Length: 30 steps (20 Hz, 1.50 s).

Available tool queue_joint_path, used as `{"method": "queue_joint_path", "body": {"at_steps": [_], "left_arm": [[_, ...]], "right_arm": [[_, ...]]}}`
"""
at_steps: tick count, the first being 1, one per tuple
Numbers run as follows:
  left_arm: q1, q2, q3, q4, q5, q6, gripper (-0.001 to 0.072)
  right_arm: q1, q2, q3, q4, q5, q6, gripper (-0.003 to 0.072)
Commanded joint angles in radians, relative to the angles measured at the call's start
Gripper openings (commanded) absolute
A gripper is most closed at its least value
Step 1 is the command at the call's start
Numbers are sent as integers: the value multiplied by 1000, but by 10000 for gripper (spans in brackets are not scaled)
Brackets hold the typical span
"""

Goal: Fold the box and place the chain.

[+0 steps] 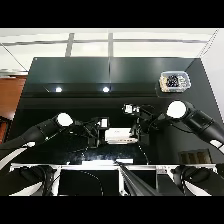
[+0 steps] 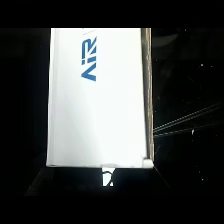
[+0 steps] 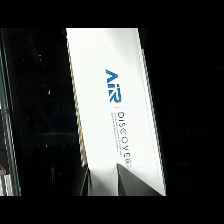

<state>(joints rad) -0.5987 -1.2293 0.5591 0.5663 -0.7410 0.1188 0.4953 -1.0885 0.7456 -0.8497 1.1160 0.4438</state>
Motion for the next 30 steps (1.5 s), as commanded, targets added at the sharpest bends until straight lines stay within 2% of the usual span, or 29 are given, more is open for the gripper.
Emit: {"method": "queue_joint_path", "body": {"at_steps": [1,8,10,15,16,19,21,22,23,25,28,30], "left_arm": [[0,0,0,0,0,0,293],[0,0,0,0,0,0,292],[0,0,0,0,0,0,293],[0,0,0,0,0,0,292],[0,0,0,0,0,0,292],[0,0,0,0,0,0,292],[0,0,0,0,0,0,292],[0,0,0,0,0,0,292],[0,0,0,0,0,0,292],[0,0,0,0,1,0,292],[0,0,0,0,0,0,293],[0,0,0,0,0,1,292]], "right_arm": [[2,0,1,1,3,20,181],[2,0,-21,-4,2,77,183],[2,0,-32,-8,-6,87,217],[14,-1,-50,-20,-47,134,218],[15,-1,-50,-15,-47,157,283],[12,12,-18,1,-5,259,284],[-23,33,18,2,59,395,127],[-58,41,23,9,100,490,6],[-91,41,19,25,144,575,13],[-119,41,-40,180,156,614,13],[-108,24,-151,428,2,613,12],[-105,-22,-161,447,-26,606,13]]}}
